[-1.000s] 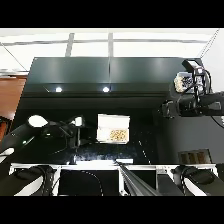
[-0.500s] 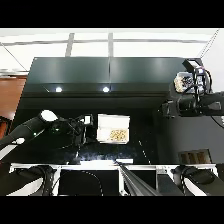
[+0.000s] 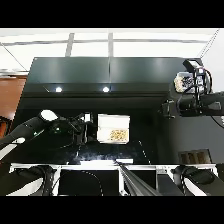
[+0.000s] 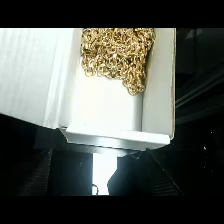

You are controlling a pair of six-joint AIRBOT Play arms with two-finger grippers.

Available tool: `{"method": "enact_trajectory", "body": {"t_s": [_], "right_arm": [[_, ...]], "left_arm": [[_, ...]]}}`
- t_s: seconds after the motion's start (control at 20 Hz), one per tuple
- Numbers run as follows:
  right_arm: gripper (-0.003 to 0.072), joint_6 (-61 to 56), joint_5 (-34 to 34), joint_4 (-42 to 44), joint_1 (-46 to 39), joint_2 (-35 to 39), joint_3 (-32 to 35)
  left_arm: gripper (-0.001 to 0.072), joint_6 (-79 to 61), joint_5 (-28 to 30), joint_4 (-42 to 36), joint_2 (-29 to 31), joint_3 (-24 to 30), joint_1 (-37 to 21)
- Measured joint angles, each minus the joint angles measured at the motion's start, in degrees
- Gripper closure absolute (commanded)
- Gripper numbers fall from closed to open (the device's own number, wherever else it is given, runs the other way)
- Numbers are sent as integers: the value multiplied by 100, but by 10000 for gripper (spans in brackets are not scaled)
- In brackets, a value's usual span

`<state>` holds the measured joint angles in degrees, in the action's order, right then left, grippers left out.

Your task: Fold the box and place the chain.

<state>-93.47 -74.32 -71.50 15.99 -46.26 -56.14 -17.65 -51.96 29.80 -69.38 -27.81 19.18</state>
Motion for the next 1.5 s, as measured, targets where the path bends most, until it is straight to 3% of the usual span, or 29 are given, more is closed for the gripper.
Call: {"method": "enact_trajectory", "body": {"t_s": [0.9, 1.5], "right_arm": [[272, 2, -2, -37, 0, 0, 0], [272, 2, -2, -39, 0, 0, 0]], "left_arm": [[-1, 420, -46, 175, -74, -70, 444], [-1, 697, 501, 35, -74, -70, 802]]}}
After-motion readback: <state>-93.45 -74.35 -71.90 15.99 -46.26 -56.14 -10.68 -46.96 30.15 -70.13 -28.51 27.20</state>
